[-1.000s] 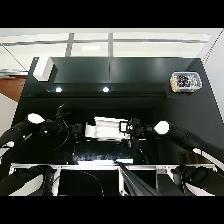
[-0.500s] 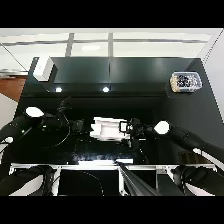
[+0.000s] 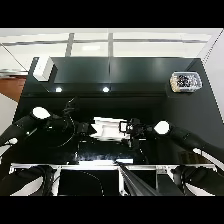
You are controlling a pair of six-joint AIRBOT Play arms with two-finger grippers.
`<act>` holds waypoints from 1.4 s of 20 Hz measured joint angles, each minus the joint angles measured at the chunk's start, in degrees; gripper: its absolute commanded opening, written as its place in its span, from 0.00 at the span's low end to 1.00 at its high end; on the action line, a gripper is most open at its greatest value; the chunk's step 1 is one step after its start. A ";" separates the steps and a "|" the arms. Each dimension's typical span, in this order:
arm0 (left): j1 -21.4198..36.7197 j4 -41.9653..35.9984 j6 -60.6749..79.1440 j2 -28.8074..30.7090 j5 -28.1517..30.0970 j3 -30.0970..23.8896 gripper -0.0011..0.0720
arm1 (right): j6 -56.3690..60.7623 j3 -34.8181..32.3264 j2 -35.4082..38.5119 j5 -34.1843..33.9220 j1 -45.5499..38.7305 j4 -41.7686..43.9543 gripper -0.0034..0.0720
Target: Fold the box and place the chain.
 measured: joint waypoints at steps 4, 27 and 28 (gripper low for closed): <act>-2.45 0.02 -1.42 0.00 2.10 0.74 0.69 | 0.00 0.00 0.00 0.00 0.00 0.00 0.68; -21.70 30.82 -39.78 0.00 11.89 8.13 0.68 | 0.02 0.00 0.00 0.00 0.00 0.00 0.68; -22.58 32.57 -42.01 0.00 11.74 8.94 0.68 | 0.02 0.00 0.00 0.00 0.00 0.00 0.68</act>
